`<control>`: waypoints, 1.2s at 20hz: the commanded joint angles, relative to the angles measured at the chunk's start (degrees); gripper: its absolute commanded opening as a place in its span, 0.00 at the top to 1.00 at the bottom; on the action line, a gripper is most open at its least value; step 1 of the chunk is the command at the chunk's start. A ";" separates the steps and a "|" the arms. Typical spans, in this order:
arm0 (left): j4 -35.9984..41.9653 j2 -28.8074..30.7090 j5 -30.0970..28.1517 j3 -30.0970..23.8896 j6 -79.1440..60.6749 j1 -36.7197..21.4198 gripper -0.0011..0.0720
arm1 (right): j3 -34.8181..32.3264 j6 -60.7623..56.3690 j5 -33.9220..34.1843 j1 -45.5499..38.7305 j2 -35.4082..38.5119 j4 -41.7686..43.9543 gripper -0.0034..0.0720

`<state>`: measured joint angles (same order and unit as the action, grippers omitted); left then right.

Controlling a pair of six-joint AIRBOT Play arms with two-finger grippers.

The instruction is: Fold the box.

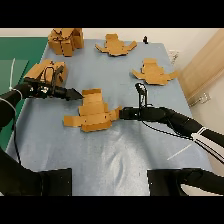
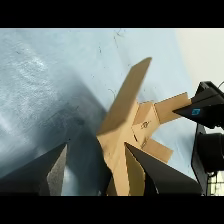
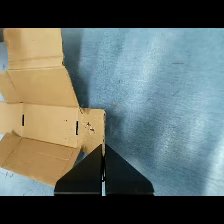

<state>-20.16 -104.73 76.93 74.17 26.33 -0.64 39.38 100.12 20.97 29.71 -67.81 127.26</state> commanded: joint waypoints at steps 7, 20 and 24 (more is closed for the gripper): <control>-3.02 -3.10 6.67 4.33 0.09 3.76 0.66 | -0.04 -0.04 0.57 0.00 0.02 -0.13 0.94; -3.45 -3.10 9.40 4.33 -1.38 1.36 0.88 | -0.04 -0.04 0.55 -0.02 0.02 0.04 0.94; -2.16 -3.10 9.46 4.33 -3.21 1.38 0.96 | -0.04 -0.04 0.66 0.00 0.02 0.04 0.94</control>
